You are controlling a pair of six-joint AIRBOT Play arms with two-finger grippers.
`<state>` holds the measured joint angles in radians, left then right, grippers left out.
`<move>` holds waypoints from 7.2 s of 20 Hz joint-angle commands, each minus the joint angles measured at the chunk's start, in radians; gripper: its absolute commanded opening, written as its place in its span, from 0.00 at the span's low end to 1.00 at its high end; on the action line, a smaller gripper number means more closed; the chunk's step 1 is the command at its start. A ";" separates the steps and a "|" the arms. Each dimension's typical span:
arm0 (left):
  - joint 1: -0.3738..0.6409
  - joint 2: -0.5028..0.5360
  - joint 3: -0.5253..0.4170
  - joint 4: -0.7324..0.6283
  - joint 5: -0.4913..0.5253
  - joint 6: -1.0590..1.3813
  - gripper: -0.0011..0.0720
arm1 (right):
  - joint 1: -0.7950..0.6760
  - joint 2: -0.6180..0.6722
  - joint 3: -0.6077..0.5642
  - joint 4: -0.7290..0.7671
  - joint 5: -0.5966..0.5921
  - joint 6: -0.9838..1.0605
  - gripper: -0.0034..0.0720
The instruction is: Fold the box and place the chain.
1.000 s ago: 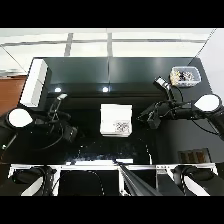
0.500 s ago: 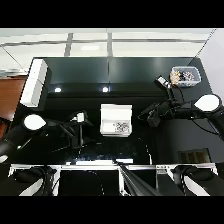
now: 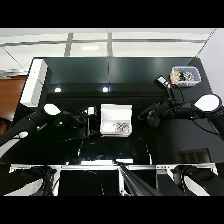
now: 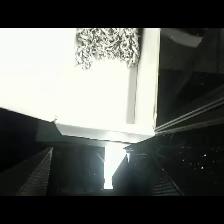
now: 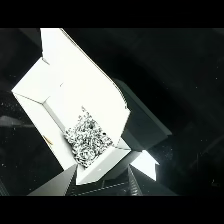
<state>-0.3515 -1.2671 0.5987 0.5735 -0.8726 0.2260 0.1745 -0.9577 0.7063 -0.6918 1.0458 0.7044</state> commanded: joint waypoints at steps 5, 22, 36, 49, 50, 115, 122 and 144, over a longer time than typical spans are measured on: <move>-0.043 -0.043 0.016 -0.018 0.010 0.055 0.99 | 0.000 0.000 0.001 0.000 -0.018 -0.001 0.53; -0.084 -0.049 0.024 -0.055 0.062 0.084 0.90 | 0.000 -0.001 0.001 0.011 -0.043 -0.001 0.53; -0.085 -0.049 0.024 -0.060 0.076 0.079 0.49 | 0.078 -0.292 0.081 0.291 -0.329 0.110 0.97; -0.085 -0.049 0.024 -0.059 0.076 0.079 0.49 | 0.175 -0.274 0.200 -0.099 0.093 -0.337 0.97; -0.085 -0.049 0.024 -0.059 0.076 0.079 0.49 | 0.195 -0.276 0.200 -0.100 0.093 -0.357 0.97; -0.085 -0.049 0.024 -0.058 0.076 0.079 0.49 | 0.260 -0.183 -0.012 0.104 -0.123 -0.755 0.97; -0.085 -0.049 0.024 -0.058 0.076 0.079 0.49 | 0.318 -0.183 -0.012 0.038 -0.169 -0.705 0.97; -0.085 -0.049 0.024 -0.058 0.076 0.079 0.49 | 0.318 -0.182 0.027 -0.018 -0.212 -0.539 0.52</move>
<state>-0.4355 -1.3159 0.6220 0.5137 -0.7937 0.3038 0.4919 -1.1397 0.7319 -0.7113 0.8093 0.1478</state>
